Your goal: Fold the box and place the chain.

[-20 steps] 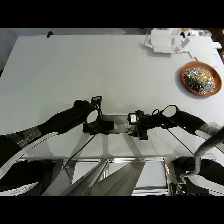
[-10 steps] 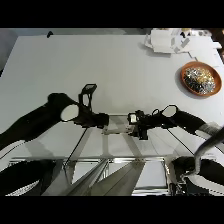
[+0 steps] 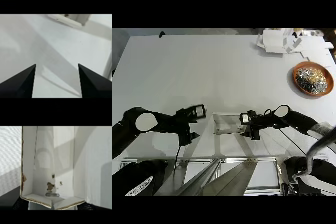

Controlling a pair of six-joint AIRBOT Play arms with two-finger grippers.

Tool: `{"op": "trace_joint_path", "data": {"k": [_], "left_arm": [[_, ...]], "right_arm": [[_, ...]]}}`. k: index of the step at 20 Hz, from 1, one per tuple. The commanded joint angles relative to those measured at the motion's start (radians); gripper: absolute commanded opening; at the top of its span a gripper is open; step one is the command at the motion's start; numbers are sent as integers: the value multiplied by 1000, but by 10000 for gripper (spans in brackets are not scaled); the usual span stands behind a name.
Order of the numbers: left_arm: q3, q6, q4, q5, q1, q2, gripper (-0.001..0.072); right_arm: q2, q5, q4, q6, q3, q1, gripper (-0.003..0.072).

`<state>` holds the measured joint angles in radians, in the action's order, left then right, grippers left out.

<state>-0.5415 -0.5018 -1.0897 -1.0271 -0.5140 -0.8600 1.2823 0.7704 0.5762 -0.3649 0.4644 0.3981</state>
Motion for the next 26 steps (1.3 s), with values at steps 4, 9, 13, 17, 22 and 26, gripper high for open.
{"op": "trace_joint_path", "data": {"k": [4,9,13,17,22,26], "left_arm": [[91,837,616,164,110,-274,710],[90,1003,708,209,110,-426,711],[90,1064,739,214,109,-427,713],[90,1106,738,196,95,-427,714],[90,1107,737,181,75,-427,714],[90,1106,737,177,75,-427,714]], "right_arm": [[0,0,0,0,0,0,402],[0,0,0,0,0,0,402],[0,0,0,0,0,0,402],[0,0,0,0,0,0,402],[0,0,0,0,0,0,402],[0,0,0,0,0,0,402]]}}
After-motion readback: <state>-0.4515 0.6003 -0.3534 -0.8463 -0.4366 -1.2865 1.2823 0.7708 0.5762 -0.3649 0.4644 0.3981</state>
